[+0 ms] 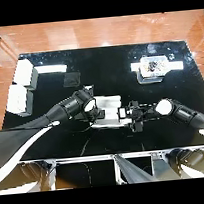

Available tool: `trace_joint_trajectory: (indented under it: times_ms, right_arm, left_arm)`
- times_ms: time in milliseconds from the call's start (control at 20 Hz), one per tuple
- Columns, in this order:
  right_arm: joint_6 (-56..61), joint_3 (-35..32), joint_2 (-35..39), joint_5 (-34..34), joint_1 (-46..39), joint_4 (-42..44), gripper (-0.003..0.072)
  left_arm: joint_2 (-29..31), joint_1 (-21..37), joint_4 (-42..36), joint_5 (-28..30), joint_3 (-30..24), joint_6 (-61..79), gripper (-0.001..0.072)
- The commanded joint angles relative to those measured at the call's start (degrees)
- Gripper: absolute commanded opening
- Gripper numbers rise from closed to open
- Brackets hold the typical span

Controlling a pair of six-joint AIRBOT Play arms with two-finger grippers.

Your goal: Fold the box and place the chain.

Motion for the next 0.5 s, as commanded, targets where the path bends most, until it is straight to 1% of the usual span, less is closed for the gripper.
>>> trace_joint_trajectory:
  times_ms: [0, 150, 200, 250, 450]
  right_arm:
    - [0.3, 0.0, -0.7, -0.2, 0.0, 2.5, 0.0335]
    - [0.7, 0.0, -0.7, -0.5, 0.0, 5.4, 0.0333]
    - [0.7, 0.0, -0.7, -0.5, 0.0, 6.1, 0.0224]
    - [0.7, 0.0, -0.8, -0.5, 0.0, 7.3, 0.0189]
    - [0.7, 0.0, -1.3, -0.6, 0.1, 11.1, 0.0188]
  left_arm:
    - [0.0, 0.0, 0.0, -0.1, 0.0, 0.1, 0.0020]
    - [0.0, 0.0, 0.0, -0.1, 0.0, 0.1, 0.0020]
    - [0.0, 0.0, 0.0, -0.1, 0.0, 0.1, 0.0020]
    - [0.0, 0.0, 0.0, -0.1, 0.0, 0.1, 0.0020]
    - [0.0, 0.0, 0.0, 0.0, 0.0, 0.1, 0.0020]
